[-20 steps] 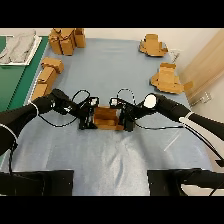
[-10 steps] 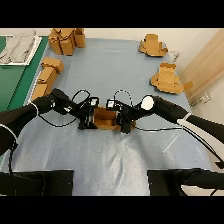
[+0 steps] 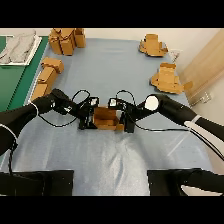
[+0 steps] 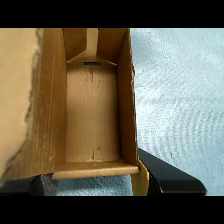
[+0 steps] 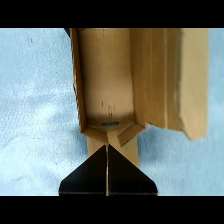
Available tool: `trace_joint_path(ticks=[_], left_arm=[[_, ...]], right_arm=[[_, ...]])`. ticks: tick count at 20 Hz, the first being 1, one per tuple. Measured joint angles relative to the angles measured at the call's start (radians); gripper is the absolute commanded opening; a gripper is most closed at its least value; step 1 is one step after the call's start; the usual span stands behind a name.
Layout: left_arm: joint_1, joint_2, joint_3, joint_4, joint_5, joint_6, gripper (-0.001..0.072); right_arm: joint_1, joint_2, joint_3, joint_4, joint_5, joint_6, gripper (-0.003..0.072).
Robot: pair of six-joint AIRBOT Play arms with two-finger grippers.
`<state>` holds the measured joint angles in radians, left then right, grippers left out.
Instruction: Fold the box.
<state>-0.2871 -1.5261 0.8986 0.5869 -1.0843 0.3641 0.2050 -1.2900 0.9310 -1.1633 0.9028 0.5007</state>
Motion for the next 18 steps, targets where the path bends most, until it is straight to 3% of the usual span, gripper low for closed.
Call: trace_joint_path(ticks=[5, 9, 12, 15, 18], left_arm=[[0.000, 0.000, 0.000, 0.000, 0.001, 0.001, 0.0288], [0.000, 0.000, 0.000, 0.000, 0.002, 0.001, 0.0288], [0.000, 0.000, 0.000, 0.000, 0.002, 0.001, 0.0288], [0.000, 0.000, 0.000, 0.000, 0.002, -0.001, 0.0288], [0.000, 0.000, 0.000, -0.001, 0.003, -0.014, 0.0288]], right_arm=[[-0.080, 0.084, -0.002, 0.029, 0.107, 0.124, 0.0009], [-0.334, 0.180, -0.075, 0.274, 0.192, 0.188, 0.0007], [-0.552, 0.224, -0.176, 0.376, 0.208, 0.296, 0.0007], [-0.660, 0.183, -0.240, 0.431, 0.215, 0.408, 0.0007], [-0.668, 0.085, -0.263, 0.502, 0.202, 0.454, 0.0007]])
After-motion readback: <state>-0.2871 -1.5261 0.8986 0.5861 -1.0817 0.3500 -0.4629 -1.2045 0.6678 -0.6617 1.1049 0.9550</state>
